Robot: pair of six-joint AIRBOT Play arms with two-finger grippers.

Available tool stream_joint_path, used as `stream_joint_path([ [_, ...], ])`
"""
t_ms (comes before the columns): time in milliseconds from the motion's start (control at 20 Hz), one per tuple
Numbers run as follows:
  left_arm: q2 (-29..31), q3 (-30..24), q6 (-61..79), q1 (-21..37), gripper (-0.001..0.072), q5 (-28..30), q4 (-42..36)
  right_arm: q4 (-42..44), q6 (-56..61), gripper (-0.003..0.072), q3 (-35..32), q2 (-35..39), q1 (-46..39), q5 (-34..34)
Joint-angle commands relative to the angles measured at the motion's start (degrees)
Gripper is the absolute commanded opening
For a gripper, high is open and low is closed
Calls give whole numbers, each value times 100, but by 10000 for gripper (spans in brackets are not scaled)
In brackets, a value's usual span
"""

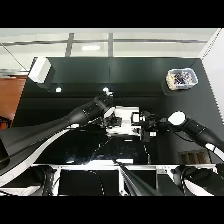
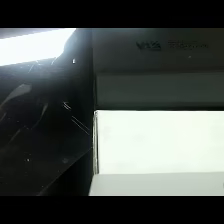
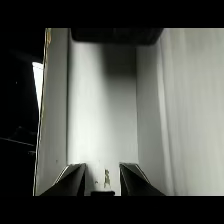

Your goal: Fold the box and place the chain.

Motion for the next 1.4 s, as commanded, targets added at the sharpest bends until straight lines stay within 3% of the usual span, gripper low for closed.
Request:
stream_joint_path([
  [0,4,4,-4,-4,28,28,-28,138,199,237,-26,-133,101,-142],
  [100,4,4,-4,-4,29,28,-28,144,358,99,-24,-131,103,-140],
  [150,4,4,-4,-4,29,28,-28,144,415,137,-24,-131,101,-153],
  [200,4,4,-7,-4,29,31,-28,144,514,419,-24,-131,101,-232],
  [250,4,4,-4,-4,28,31,-28,140,590,387,-24,-129,101,-232],
  [300,4,4,-4,-4,29,31,-28,140,675,240,-24,-129,101,-234],
  [350,4,4,-4,-4,29,28,-28,140,732,288,-24,-129,101,-251],
  [400,4,4,-4,-4,29,7,-26,111,876,217,-22,-114,94,-249],
  [450,4,4,-2,-4,29,-26,-20,-35,1333,19,4,-22,66,-190],
  [650,4,4,-4,7,28,-39,-22,-2033,4992,16,621,894,-492,931],
  [750,2,4,-4,7,29,-48,-22,-3392,6763,17,905,1412,-1213,1550],
  [850,2,4,-4,7,29,-46,-22,-4122,8253,17,811,1644,-2271,1694],
  [950,2,4,-4,7,29,-46,-22,-3713,9425,17,374,1626,-3296,1521],
  [1050,2,4,-4,7,29,-55,-22,-2455,9291,16,-227,1510,-3834,1458],
  [1200,2,4,-4,7,29,-57,-24,-826,8220,16,-691,752,-3585,1764],
  [1350,2,4,-4,7,29,-57,-24,238,7053,17,-675,-164,-2844,1878],
])
